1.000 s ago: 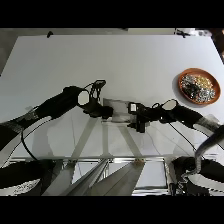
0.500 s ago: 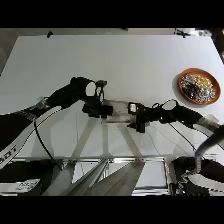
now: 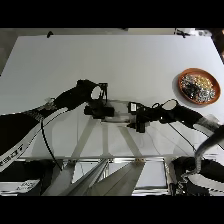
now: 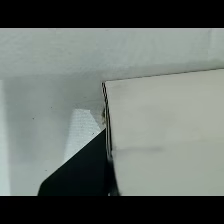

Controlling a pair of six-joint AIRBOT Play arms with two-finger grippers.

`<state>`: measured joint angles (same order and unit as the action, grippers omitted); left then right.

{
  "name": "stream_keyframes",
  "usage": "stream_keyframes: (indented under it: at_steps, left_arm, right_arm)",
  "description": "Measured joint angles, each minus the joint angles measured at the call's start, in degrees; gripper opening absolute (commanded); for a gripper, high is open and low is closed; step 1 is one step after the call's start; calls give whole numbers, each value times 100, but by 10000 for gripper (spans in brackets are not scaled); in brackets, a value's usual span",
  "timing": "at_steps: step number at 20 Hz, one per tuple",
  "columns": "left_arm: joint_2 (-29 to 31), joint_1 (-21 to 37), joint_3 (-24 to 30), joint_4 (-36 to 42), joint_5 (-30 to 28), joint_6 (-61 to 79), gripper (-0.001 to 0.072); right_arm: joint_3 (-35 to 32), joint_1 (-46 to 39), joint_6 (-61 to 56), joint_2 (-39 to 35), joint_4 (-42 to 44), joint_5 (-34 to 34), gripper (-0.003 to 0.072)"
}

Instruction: Fold the box and place the chain.

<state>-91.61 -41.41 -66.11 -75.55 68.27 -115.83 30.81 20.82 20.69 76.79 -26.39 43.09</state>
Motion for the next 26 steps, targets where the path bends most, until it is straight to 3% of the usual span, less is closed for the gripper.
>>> stream_keyframes:
  at_steps: [2,3,4,5,6,8,9,10,17,19,22,24,25,26]
  left_arm:
    - [-4,-35,0,-15,-24,-26,5]
    - [-4,-48,0,-17,-44,-55,50]
    - [-7,-66,0,-20,-63,-52,159]
    - [-22,-83,0,11,-151,-52,324]
    - [-20,-101,0,46,-177,-68,364]
    - [-17,-129,0,24,-160,-83,318]
    - [-20,-140,0,9,-153,-103,208]
    - [-20,-149,0,-9,-136,-101,154]
    - [-24,-232,2,-105,-138,-238,128]
    - [-33,-280,2,-175,-131,-278,4]
    - [-35,-330,2,-236,-138,-352,5]
    - [-35,-354,2,-251,-140,-354,53]
    - [-35,-358,2,-254,-142,-339,136]
    - [-31,-365,2,-223,-168,-328,318]
  right_arm:
    - [0,0,11,0,-15,-11,446]
    - [0,-2,13,0,-31,-15,446]
    - [0,0,26,0,-44,-35,446]
    - [0,-2,35,0,-61,-39,446]
    - [0,0,33,0,-55,-39,446]
    - [0,-2,33,0,-50,-39,446]
    - [-2,0,31,0,-46,-37,446]
    - [0,-2,31,0,-46,-33,446]
    - [-2,-2,24,0,-42,-26,446]
    - [0,-2,28,0,-44,-24,446]
    - [-2,-4,2,0,-33,-17,446]
    - [-2,-4,9,0,-33,-17,446]
    - [-2,-4,22,0,-37,-20,446]
    - [-2,-4,37,0,-42,-22,446]
